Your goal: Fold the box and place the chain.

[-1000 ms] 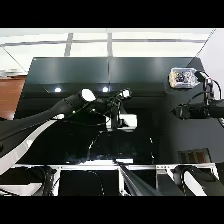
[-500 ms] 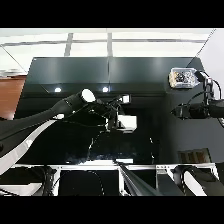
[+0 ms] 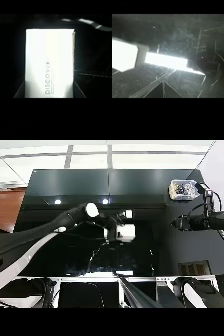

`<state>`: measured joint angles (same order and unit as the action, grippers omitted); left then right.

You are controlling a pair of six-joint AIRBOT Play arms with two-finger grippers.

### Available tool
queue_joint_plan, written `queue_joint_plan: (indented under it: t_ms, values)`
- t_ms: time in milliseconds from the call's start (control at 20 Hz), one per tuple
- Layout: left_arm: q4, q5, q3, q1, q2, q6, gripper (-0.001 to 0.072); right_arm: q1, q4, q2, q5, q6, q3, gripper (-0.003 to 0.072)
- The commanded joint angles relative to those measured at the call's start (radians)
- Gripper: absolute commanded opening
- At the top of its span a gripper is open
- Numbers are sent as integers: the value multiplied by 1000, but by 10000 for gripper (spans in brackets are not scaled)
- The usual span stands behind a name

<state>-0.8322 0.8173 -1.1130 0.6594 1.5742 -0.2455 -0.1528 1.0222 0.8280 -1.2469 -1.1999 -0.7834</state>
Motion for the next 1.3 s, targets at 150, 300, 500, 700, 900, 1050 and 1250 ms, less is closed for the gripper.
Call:
queue_joint_plan:
  t_ms: [150, 300, 500, 700, 900, 1050, 1250]
  values:
    - [-204, -8, -164, -322, -43, -409, 347, -1, -1, 0, 6, -1, 0, 20]
    - [-248, -24, -229, -597, -34, -629, 348, -1, -15, 0, 22, -1, 0, 20]
    - [-249, 32, -345, -927, 36, -774, 348, -1, -55, 0, 80, -1, 0, 20]
    - [-298, 8, -488, -1054, 168, -773, 348, -1, -70, 1, 126, -2, 0, 20]
    - [-360, -30, -668, -1037, 368, -782, 349, 0, -77, 2, 159, -32, 0, 20]
    - [-365, -23, -790, -1017, 487, -784, 349, 0, -76, 2, 174, -54, 0, 20]
    - [-466, -15, -888, -982, 516, -816, 712, 0, -80, 2, 167, -65, 0, 20]
